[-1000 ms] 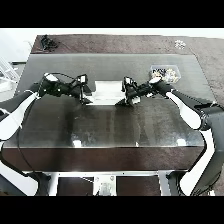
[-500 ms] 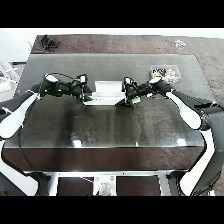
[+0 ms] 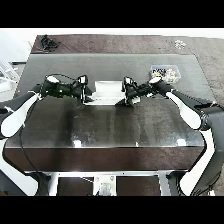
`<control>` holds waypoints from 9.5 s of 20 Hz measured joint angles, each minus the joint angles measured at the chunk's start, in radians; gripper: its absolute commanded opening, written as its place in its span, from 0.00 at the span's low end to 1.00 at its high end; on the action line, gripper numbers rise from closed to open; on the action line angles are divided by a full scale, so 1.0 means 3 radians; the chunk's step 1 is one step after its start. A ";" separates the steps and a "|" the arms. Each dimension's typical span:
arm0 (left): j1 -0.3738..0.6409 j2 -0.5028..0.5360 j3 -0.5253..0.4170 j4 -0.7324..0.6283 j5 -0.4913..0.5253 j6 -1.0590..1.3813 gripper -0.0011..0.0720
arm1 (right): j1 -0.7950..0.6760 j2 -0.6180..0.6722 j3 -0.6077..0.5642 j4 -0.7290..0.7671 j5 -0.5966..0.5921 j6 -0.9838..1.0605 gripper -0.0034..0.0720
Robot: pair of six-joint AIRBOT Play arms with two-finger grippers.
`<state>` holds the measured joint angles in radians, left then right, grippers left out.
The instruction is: Fold the box and place the chain.
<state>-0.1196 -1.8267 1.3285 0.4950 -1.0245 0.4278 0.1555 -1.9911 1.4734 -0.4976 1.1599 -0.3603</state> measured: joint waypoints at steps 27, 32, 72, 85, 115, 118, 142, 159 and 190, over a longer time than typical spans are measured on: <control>-0.0305 -0.0090 -0.0001 -0.0376 0.0324 0.0237 0.83 | -0.0003 0.0000 0.0000 -0.0004 0.0000 0.0001 0.82; -0.0313 -0.0089 -0.0001 -0.0376 0.0463 0.0233 0.39 | -0.0001 0.0000 0.0000 0.0004 -0.0009 0.0003 0.82; 0.0975 0.0678 -0.0379 0.0168 -0.0404 -0.4175 0.04 | 0.0000 0.0000 0.0000 -0.0001 0.0003 -0.0001 0.82; 0.0450 0.0294 -0.0371 0.0357 0.0098 -0.4784 0.04 | 0.0000 0.0000 0.0000 -0.0001 0.0003 0.0000 0.82; 0.0197 0.0219 0.0160 0.0445 -0.0547 -0.5009 0.59 | 0.0000 0.0000 0.0000 -0.0001 0.0003 -0.0001 0.82; 0.0196 0.0207 0.0137 0.0449 -0.0520 -0.4987 0.59 | 0.0000 0.0000 0.0000 -0.0003 0.0003 0.0000 0.82; 0.0237 0.0106 -0.0006 0.0175 -0.0373 -0.4412 0.59 | 0.0000 0.0000 0.0000 0.0000 0.0003 0.0000 0.82; 0.0614 0.0362 -0.0020 0.0682 -0.0621 -0.4458 0.04 | 0.0000 0.0000 0.0000 -0.0001 0.0004 0.0000 0.82; 0.0276 -0.0001 0.0099 -0.0287 -0.0490 -0.4135 0.18 | 0.0000 0.0000 0.0000 -0.0003 0.0003 0.0000 0.82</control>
<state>-0.0368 -1.8271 1.3582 0.4088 -1.1713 -0.8127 0.1555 -1.9911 1.4734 -0.4984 1.1606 -0.3603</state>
